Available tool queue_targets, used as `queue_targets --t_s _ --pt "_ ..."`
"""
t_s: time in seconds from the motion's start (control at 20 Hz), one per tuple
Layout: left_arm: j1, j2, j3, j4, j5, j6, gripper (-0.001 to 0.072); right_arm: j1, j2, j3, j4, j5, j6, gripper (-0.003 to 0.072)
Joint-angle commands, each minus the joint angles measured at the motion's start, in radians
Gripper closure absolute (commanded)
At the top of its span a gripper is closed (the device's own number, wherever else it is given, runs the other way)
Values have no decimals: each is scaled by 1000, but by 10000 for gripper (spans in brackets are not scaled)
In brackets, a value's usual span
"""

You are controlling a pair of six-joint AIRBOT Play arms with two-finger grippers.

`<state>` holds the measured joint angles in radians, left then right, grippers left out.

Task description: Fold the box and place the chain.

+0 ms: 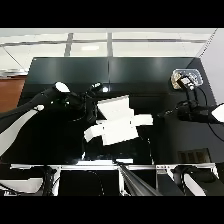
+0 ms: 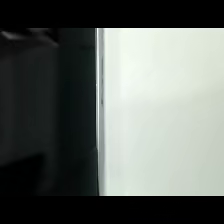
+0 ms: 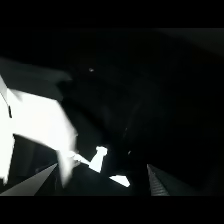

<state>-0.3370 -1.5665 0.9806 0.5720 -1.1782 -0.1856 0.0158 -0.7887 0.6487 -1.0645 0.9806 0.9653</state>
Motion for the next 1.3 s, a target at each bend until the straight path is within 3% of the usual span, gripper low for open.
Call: queue_targets --t_s 0.0,0.15,0.4,0.5,0.55,0.9,1.05,1.25 --pt "-49 23 -12 60 82 235 692 8 0 -3 50 -42 -152 85" --pt "-102 12 -13 131 137 236 692 89 0 -45 90 -87 -321 85" --pt "-121 -7 -12 119 180 235 691 301 -27 -153 85 -219 -445 83" --pt "-119 -7 -12 119 180 235 691 378 -35 -186 77 -263 -468 -22" --pt "-119 -7 -12 119 180 235 691 407 -39 -198 65 -274 -481 -22" --pt "-117 -7 -12 119 180 235 691 514 -124 -208 58 -171 -737 -19" --pt "-117 -7 -12 119 179 234 691 553 -164 -208 63 -186 -751 -19" --pt "-117 -7 -12 119 177 234 690 615 -201 -208 185 -352 -750 -19"
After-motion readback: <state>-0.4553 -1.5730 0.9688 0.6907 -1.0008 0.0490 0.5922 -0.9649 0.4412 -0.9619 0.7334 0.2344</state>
